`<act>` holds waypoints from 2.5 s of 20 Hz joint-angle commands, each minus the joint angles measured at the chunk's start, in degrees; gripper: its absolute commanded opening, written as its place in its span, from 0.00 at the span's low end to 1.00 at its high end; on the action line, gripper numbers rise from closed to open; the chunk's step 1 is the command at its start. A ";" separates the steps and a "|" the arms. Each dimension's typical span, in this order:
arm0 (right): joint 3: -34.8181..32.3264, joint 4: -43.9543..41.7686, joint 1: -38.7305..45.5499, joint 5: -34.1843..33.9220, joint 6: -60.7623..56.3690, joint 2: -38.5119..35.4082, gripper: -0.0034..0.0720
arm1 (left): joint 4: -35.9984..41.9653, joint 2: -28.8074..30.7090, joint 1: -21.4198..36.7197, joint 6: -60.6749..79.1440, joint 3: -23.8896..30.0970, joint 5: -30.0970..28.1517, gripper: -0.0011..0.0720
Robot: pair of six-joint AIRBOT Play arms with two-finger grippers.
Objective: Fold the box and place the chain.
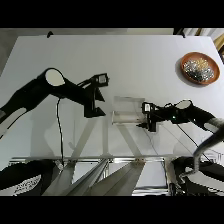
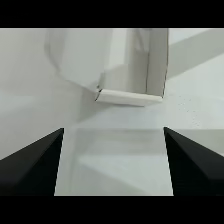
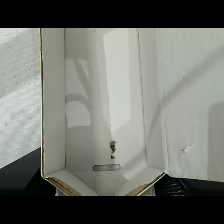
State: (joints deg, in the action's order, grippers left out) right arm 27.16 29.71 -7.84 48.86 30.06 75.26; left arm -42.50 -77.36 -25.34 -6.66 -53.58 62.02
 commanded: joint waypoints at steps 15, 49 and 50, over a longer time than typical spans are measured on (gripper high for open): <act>0.04 0.00 0.04 0.00 0.00 -0.02 0.67 | 12.94 -11.04 -3.52 26.73 6.67 -11.45 0.99; 0.04 0.00 0.04 0.00 0.00 -0.02 0.67 | 17.90 -14.34 -5.81 26.56 6.67 -11.28 0.29; 0.04 0.00 0.04 0.00 0.00 -0.02 0.67 | 17.84 -14.34 -5.81 26.56 6.69 -11.26 0.29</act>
State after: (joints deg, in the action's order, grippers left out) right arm 27.16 29.74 -7.84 48.90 30.06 75.26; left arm -24.18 -91.66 -31.11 19.92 -46.94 51.16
